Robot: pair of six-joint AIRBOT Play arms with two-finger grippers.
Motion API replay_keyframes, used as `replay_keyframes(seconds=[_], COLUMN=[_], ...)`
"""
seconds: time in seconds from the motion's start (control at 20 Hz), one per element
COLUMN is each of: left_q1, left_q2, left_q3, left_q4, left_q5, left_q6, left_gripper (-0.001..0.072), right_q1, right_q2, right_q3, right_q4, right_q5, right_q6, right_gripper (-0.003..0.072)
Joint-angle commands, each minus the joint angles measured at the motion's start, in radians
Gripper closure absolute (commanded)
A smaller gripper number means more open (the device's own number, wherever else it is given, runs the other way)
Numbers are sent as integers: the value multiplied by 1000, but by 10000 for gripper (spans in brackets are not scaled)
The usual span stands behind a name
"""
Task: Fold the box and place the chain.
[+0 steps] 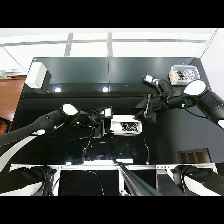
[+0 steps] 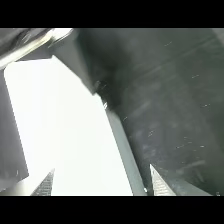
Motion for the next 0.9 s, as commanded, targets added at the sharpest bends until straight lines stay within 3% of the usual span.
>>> replay_keyframes(seconds=[0.0, 0.5, 0.55, 0.6, 0.7, 0.75, 0.85], left_q1=[0, 0, 0, 0, 0, 0, 0], left_q2=[-1, -1, -1, -1, -1, -1, -1], left_q3=[0, 0, 0, 0, 0, 0, 0], left_q4=[1, 1, 1, 1, 1, 1, 1], left_q5=[1, 1, 1, 1, 1, 1, 1], left_q6=[1, 1, 1, 1, 1, 1, 1], left_gripper=[244, 244, 244, 244, 245, 244, 244], right_q1=[61, 106, 106, 106, 106, 106, 106], right_q2=[2, 2, 2, 2, 2, 2, 2], right_q3=[-21, -49, -49, -49, -49, -49, -49], right_q4=[-88, -122, -122, -122, -122, -122, -122], right_q5=[-11, -62, -55, -45, -40, -35, -21], right_q6=[-83, -113, -110, -109, -109, -108, -108], right_gripper=[-18, 4, 212, 327, 336, 431, 448])
